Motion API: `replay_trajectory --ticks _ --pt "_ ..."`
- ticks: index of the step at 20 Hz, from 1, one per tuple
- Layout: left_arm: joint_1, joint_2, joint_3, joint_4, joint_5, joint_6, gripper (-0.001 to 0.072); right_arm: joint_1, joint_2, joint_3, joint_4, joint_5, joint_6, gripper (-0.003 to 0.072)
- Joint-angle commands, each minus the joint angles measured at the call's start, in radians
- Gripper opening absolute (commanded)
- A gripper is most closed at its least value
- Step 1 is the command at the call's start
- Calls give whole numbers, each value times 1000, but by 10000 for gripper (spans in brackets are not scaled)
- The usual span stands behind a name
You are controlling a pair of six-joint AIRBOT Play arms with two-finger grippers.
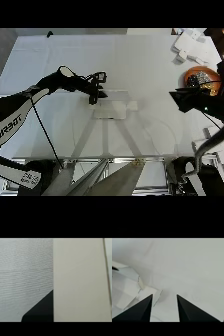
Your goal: Fold the box and place the chain.
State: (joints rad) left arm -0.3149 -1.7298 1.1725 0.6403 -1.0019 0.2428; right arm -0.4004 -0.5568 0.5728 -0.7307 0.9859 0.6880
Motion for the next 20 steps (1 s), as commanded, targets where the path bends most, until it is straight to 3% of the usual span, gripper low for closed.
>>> replay_trajectory --ticks 1,7,10,14,18,20 --pt "0 0 0 -3 3 0 14 0 1 1 5 172 -264 457" --pt "0 0 0 -3 3 0 14 9 0 1 89 225 -727 497" --pt "0 0 0 -3 3 0 14 118 -15 0 23 222 -727 520" --pt "0 0 0 -3 3 0 14 335 -90 0 -115 217 -722 652" --pt "0 0 0 -3 3 0 14 460 -147 0 -99 123 -723 666" --pt "0 0 0 -3 3 0 14 471 -159 0 -16 95 -723 684"
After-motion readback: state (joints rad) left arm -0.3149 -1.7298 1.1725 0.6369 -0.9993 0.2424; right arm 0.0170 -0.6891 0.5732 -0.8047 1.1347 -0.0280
